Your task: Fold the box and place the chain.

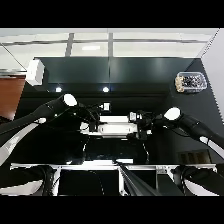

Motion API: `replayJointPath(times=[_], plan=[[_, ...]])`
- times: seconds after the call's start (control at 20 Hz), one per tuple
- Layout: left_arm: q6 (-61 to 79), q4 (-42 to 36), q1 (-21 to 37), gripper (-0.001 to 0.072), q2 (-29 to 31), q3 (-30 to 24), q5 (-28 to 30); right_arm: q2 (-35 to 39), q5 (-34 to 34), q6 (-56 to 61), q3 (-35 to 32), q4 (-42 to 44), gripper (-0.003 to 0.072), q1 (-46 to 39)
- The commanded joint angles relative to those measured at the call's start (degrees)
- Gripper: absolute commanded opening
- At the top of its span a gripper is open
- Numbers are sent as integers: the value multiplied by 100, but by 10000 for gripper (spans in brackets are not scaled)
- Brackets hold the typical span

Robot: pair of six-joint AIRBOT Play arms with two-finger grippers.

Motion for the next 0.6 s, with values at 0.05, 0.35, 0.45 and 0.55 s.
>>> replayJointPath(times=[0.05,0.35,0.45,0.55], plan=[[2,-9,2,26,0,7,168,-111,2,-168,4,15,708,9],[2,-9,2,26,0,7,267,-221,-50,-164,4,114,708,9],[2,-9,2,26,0,7,269,-293,-61,-164,4,111,708,9],[2,-9,2,26,0,7,267,-345,-61,-164,4,109,708,9]])
